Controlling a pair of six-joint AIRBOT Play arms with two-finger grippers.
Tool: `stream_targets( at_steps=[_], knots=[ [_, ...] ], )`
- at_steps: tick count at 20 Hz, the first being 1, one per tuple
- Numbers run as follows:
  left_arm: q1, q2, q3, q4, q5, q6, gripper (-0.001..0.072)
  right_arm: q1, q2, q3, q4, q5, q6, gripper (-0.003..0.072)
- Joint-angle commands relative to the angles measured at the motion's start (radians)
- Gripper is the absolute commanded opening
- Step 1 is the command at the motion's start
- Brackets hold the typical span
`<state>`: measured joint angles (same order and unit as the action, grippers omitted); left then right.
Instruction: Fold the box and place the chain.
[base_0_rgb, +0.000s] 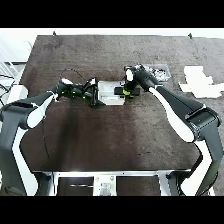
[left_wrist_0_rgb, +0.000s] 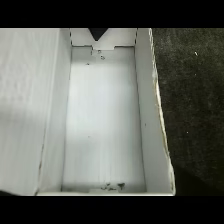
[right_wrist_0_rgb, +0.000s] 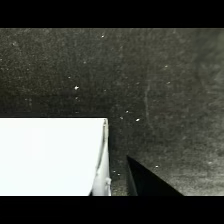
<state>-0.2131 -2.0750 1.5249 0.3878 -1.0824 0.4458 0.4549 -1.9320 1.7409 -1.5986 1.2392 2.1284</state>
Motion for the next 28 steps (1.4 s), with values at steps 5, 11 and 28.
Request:
stream_targets(
  at_steps=[5, 11, 28],
  knots=[
    [0.0, 0.0, 0.0, 0.0, 0.001, 0.0, 0.0492, 0.011, -0.005, 0.003, 0.0, 0.003, 0.015, 0.0082],
    [0.0, 0.0, 0.0, 0.0, 0.001, 0.0, 0.0492, 0.011, -0.005, 0.003, -0.018, -0.001, 0.015, 0.0139],
    [0.0, 0.0, 0.0, 0.0, 0.001, 0.0, 0.0492, 0.009, 0.147, 0.106, -0.011, 0.146, -0.227, 0.0538]
  ],
)
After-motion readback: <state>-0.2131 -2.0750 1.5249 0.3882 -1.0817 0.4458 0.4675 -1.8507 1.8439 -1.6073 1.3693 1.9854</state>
